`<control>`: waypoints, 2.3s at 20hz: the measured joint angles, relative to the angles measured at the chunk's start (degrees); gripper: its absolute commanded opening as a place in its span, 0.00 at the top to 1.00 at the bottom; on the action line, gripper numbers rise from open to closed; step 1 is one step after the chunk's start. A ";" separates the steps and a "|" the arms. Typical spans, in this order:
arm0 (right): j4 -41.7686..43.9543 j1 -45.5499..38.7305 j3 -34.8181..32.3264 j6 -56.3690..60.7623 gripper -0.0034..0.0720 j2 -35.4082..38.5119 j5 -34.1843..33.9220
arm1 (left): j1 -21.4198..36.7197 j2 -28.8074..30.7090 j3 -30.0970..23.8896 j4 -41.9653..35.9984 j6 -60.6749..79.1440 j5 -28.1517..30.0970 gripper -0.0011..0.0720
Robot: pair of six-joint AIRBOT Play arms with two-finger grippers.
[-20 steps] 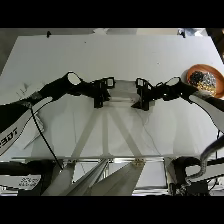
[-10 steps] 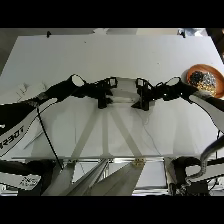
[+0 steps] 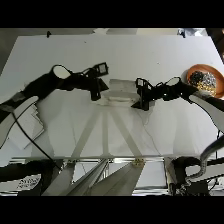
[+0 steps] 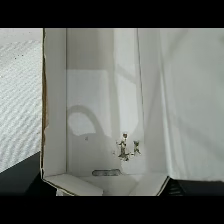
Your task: Fold the box and place the chain.
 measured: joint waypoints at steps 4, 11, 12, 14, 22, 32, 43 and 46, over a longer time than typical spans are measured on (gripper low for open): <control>-0.02 0.00 0.00 -0.02 0.28 0.00 0.00 | 6.34 5.09 0.00 6.60 -21.77 -2.80 0.98; -0.04 0.00 0.00 -0.04 0.28 -0.02 0.00 | 10.49 1.60 -0.15 21.70 -56.04 -7.23 0.97; -0.04 0.00 0.00 -0.04 0.28 -0.02 0.00 | 10.47 0.35 -0.15 22.53 -59.08 -7.30 0.97; -0.04 0.00 0.00 -0.04 0.28 -0.02 0.00 | 10.19 -2.21 -0.15 23.82 -63.80 -7.30 0.97; -0.07 0.00 0.00 -0.04 0.28 -0.02 0.00 | 6.88 -7.78 -0.13 19.21 -67.80 -7.50 0.97; -0.07 0.00 0.00 -0.07 0.28 -0.02 0.02 | 3.02 -9.11 -0.13 8.57 -62.01 -8.46 0.60; -0.07 0.00 0.00 -0.07 0.28 0.00 0.02 | 3.10 -7.15 -0.13 3.87 -57.88 -7.43 0.60; -0.07 0.00 0.00 -0.07 0.28 -0.02 0.00 | 3.28 -6.97 -0.13 -1.42 -53.09 -8.50 0.48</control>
